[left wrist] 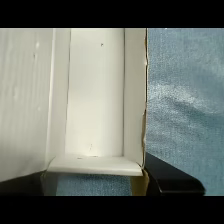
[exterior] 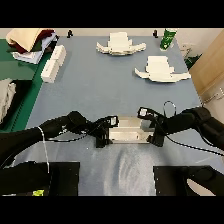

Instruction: Fold the box.

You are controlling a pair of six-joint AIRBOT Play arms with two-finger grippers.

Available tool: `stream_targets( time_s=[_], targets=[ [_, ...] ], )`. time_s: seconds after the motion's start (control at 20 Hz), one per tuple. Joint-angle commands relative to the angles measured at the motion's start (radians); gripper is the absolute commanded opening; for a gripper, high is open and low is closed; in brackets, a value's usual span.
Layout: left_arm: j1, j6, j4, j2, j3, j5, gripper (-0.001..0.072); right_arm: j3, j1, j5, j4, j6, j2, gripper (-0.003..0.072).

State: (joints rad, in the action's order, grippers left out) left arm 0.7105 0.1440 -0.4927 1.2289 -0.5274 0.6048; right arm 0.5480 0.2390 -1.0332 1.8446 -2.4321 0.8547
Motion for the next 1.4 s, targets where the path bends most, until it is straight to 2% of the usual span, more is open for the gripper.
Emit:
stream_targets(
  time_s=[0.0, 0.05, 0.15, 0.2, 0.25, 0.3, 0.35, 0.4, 0.45, 0.55, 0.65, 1.0, 1.15, 1.35],
  targets=[
    [0.0, 0.0, -0.001, -0.001, 0.0, -0.001, 0.0525, 0.043, 0.0, -0.22, -0.096, 0.5, -0.119, 0.0708],
    [0.0, 0.0, -0.002, -0.001, 0.0, -0.001, 0.0525, 0.043, 0.0, -0.25, -0.029, 0.623, -0.145, 0.0692],
    [0.0, 0.0, -0.002, -0.001, 0.0, -0.001, 0.0525, 0.033, 0.0, -0.258, 0.23, 0.724, -0.17, 0.0333],
    [0.0, 0.0, -0.001, -0.001, 0.0, -0.001, 0.0525, 0.021, 0.006, -0.234, 0.371, 0.724, -0.169, 0.0316],
    [0.0, 0.0, -0.002, -0.001, 0.0, -0.001, 0.0525, 0.011, 0.027, -0.176, 0.455, 0.727, -0.163, 0.0267],
    [0.0, 0.0, -0.001, -0.001, 0.0, -0.001, 0.0525, 0.006, 0.059, -0.086, 0.488, 0.75, -0.148, 0.026],
    [0.0, 0.0, -0.002, -0.001, 0.0, -0.001, 0.0525, 0.006, 0.089, 0.015, 0.486, 0.769, -0.13, 0.0219],
    [0.0, 0.0, -0.002, -0.001, 0.0, -0.001, 0.0525, 0.006, 0.111, 0.133, 0.486, 0.773, -0.104, 0.0057],
    [0.0, 0.0, -0.001, -0.001, 0.0, -0.001, 0.0525, 0.009, 0.118, 0.241, 0.487, 0.775, -0.076, 0.0009],
    [0.0, 0.0, -0.002, -0.001, 0.0, -0.002, 0.0525, 0.039, 0.106, 0.379, 0.484, 0.776, -0.01, 0.0009],
    [0.0, 0.0, -0.001, -0.001, 0.0, -0.001, 0.0525, 0.075, 0.089, 0.427, 0.466, 0.776, 0.071, 0.0009],
    [0.0, 0.0, -0.002, -0.001, 0.0, -0.002, 0.0525, 0.087, 0.078, 0.38, 0.461, 0.771, 0.353, 0.0009],
    [0.0, 0.0, -0.001, -0.001, 0.0, -0.002, 0.0525, 0.087, 0.079, 0.376, 0.459, 0.751, 0.395, 0.0009],
    [0.0, 0.0, -0.002, -0.001, 0.0, -0.002, 0.0525, 0.089, 0.079, 0.378, 0.459, 0.737, 0.387, 0.0009]
  ],
)
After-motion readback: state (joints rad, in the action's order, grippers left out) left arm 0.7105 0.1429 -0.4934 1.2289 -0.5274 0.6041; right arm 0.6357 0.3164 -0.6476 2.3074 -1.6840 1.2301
